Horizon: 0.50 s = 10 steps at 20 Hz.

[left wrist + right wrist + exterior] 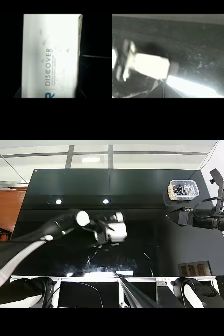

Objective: Fold the box and place the chain.

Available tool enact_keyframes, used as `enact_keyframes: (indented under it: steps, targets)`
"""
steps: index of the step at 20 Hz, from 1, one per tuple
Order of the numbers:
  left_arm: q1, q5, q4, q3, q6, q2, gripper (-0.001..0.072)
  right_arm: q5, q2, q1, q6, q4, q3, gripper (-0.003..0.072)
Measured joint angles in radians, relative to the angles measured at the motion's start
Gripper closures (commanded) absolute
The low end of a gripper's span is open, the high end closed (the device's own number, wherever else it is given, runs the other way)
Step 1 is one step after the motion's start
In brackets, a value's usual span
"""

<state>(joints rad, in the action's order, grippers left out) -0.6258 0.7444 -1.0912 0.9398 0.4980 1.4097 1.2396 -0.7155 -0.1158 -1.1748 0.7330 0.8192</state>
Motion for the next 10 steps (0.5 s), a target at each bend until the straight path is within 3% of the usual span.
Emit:
enact_keyframes:
  steps: [5,10]
  targets:
    - [0.417,0.031,-0.183,0.181,0.267,0.023,0.0415,-0.016,0.000,0.000,-0.012,0.001,0.000,0.0669]
    - [0.799,0.137,-0.236,0.544,0.484,0.246,0.0415,-0.026,0.000,0.000,-0.031,0.001,0.000,0.0668]
